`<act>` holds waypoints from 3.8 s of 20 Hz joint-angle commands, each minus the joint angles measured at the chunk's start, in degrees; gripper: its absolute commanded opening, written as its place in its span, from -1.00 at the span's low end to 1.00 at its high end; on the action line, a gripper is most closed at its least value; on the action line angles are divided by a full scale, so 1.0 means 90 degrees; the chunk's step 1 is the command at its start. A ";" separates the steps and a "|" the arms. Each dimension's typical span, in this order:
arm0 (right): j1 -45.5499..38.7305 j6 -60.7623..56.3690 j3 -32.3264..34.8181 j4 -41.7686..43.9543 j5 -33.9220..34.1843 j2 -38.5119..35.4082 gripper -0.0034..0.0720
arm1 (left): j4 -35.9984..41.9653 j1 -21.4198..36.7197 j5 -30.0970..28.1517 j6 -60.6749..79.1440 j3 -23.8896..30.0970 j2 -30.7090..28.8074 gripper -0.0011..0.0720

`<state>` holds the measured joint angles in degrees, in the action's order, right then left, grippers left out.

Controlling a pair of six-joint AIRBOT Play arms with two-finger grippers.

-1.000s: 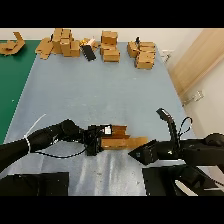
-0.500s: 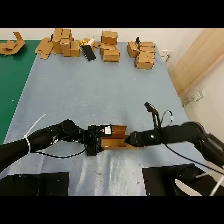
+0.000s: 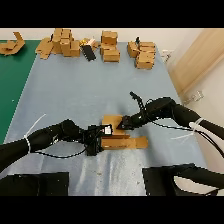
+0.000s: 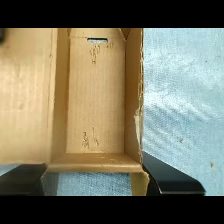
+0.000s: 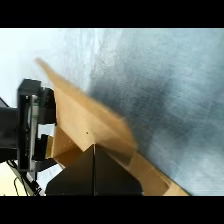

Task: Fold the box.

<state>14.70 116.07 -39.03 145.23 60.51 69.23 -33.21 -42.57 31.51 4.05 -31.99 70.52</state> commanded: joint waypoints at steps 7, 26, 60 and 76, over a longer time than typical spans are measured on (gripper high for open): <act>-0.0075 0.0444 -0.0070 -0.0187 -0.0073 0.0690 -0.91 | 0.0000 0.0005 -0.0002 0.0002 0.0002 -0.0002 0.31; 0.1591 0.1656 0.1778 -0.3903 0.0146 -0.3555 0.69 | 0.0000 0.0005 -0.0002 0.0005 0.0002 -0.0002 0.31; 0.2560 0.4010 0.1945 -0.2982 -0.2812 -0.2484 -0.48 | 0.0000 0.0005 -0.0002 0.0002 0.0002 -0.0005 0.31; 0.1251 0.1156 0.1600 -0.4459 -0.1515 -0.3415 -0.17 | 0.0000 0.0005 -0.0002 0.0005 0.0002 -0.0005 0.31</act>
<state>31.00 142.26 -22.87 113.06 40.77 42.39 -33.17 -42.59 31.48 4.01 -31.99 70.54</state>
